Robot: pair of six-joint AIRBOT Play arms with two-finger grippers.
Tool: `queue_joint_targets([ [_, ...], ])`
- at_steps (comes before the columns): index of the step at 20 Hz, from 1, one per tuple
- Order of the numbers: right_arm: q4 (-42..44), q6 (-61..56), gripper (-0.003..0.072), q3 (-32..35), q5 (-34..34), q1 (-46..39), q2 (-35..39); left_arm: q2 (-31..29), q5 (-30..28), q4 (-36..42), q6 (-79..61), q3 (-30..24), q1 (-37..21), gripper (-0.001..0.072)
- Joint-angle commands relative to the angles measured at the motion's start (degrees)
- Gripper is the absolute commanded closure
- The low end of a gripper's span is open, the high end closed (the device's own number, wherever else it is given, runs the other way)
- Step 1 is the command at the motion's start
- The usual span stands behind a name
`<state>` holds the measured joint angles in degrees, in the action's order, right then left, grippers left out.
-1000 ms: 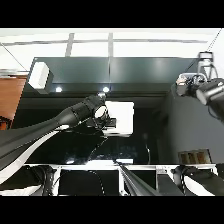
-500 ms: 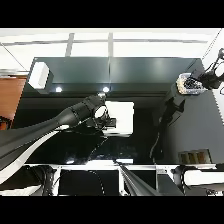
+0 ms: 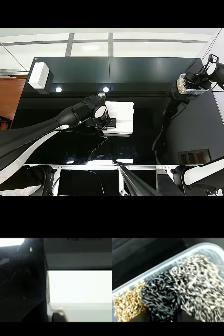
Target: Fold the box and place the chain.
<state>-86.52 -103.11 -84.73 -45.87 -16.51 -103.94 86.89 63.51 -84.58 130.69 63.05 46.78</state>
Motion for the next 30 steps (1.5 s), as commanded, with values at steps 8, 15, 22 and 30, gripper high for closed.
queue_joint_targets([
  [8,-2.9,7.6,0.0671,-10.6,-12.8,0.0,9.3,0.0,0.0,0.0,0.0,0.0,0.0,0.0679],
  [15,7.6,16.1,0.0671,-10.6,-19.0,0.0,26.2,0.0,0.0,0.0,0.0,0.0,0.0,0.0679],
  [22,21.5,22.2,0.0673,-10.6,-25.3,0.6,41.2,0.0,0.0,0.0,0.0,0.0,0.0,0.0679],
  [30,32.5,26.9,0.0672,-10.5,-39.1,8.9,48.3,0.0,0.0,0.0,0.0,0.0,0.0,0.0679],
])
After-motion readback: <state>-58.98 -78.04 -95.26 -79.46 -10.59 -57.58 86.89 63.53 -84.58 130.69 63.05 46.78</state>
